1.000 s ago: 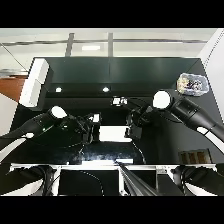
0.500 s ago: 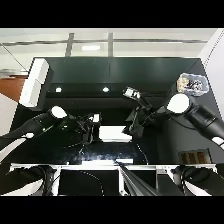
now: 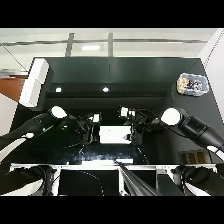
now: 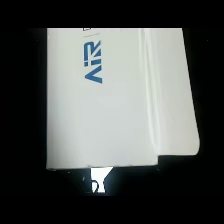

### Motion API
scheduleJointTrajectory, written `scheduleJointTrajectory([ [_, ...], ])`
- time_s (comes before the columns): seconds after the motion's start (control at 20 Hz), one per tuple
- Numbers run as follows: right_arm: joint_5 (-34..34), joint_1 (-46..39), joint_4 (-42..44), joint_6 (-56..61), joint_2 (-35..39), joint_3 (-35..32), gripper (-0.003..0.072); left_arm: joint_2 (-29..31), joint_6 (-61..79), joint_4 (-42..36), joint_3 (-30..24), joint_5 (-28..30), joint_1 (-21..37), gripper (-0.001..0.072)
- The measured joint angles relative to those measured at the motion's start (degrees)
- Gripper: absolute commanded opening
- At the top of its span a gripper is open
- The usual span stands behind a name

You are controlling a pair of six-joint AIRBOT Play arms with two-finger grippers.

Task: Fold the box and place the chain.

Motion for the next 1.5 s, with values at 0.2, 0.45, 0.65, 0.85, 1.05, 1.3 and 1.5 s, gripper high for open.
scheduleJointTrajectory([
  [0.2,1.5,0.3,-0.6,-2.1,0.3,1.0,0.0703,0.0,0.0,0.0,0.0,0.0,0.0,0.0531],
  [0.45,2.5,0.8,-2.2,-2.9,2.1,2.1,0.0702,0.0,0.0,0.0,0.0,0.0,0.0,0.0532],
  [0.65,0.3,3.2,-3.0,-2.9,2.8,0.8,0.0703,0.0,0.0,0.0,0.0,0.0,0.0,0.0532],
  [0.85,-5.5,6.1,-3.5,-2.9,2.9,-0.1,0.0703,0.0,0.0,0.0,0.0,0.0,0.0,0.0531],
  [1.05,-6.7,6.9,-5.3,-2.9,2.9,-0.4,0.0703,0.0,0.0,0.0,0.0,0.0,0.0,0.0531],
  [1.3,-3.4,7.2,-4.7,-2.7,2.9,-0.4,0.0703,0.0,0.0,0.0,0.0,0.0,0.0,0.0531],
  [1.5,-3.3,7.2,-4.7,-2.4,2.2,-0.4,0.0703,0.0,0.0,0.0,0.0,0.0,0.0,0.0531],
])
